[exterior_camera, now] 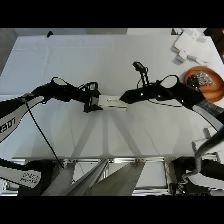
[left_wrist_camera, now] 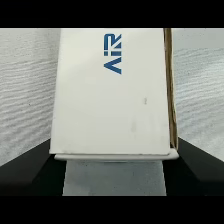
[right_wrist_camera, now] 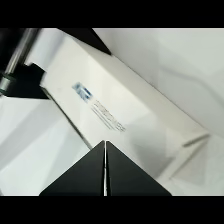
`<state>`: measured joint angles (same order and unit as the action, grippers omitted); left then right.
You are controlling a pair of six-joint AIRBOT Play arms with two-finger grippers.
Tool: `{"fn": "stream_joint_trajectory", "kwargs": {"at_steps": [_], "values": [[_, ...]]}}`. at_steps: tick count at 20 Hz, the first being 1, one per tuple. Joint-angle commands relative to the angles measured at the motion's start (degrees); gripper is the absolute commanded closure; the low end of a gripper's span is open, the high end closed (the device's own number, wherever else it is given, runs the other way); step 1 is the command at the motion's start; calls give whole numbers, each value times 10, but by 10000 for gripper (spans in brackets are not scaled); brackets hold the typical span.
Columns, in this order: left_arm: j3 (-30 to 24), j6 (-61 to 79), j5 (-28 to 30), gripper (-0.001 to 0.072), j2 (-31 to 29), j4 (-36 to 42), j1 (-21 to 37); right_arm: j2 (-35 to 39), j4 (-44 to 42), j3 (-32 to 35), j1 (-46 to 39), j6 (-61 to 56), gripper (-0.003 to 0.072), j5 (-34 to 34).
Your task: Fold the box and place the chain.
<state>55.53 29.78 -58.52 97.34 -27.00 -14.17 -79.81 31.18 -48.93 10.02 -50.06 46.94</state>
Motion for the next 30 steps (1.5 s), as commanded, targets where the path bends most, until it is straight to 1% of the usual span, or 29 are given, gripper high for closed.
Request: {"fn": "stream_joint_trajectory", "kwargs": {"at_steps": [1,10,13,16,18,20,22,24,27,28,30], "values": [[0,0,0,696,0,0,0,-3,-14,49,-6,11,679,-35],[0,0,0,696,0,0,0,-4,0,58,-6,10,678,-43],[0,0,0,696,0,0,0,10,-2,58,-6,10,677,-45],[0,0,0,696,0,0,0,64,-4,57,-6,10,677,-69],[0,0,0,696,0,0,0,119,1,56,-6,10,677,-95],[0,0,0,696,0,0,0,173,21,48,-11,10,677,-101],[0,0,0,696,0,0,0,227,58,45,-25,5,677,-101],[0,0,0,696,0,0,0,273,130,45,-47,-26,676,-102],[0,0,0,696,0,0,0,318,302,45,-78,-118,676,-103],[0,0,0,696,0,0,0,324,360,45,-85,-164,676,-103],[0,0,0,696,0,0,0,325,444,45,-90,-219,676,-97]]}}
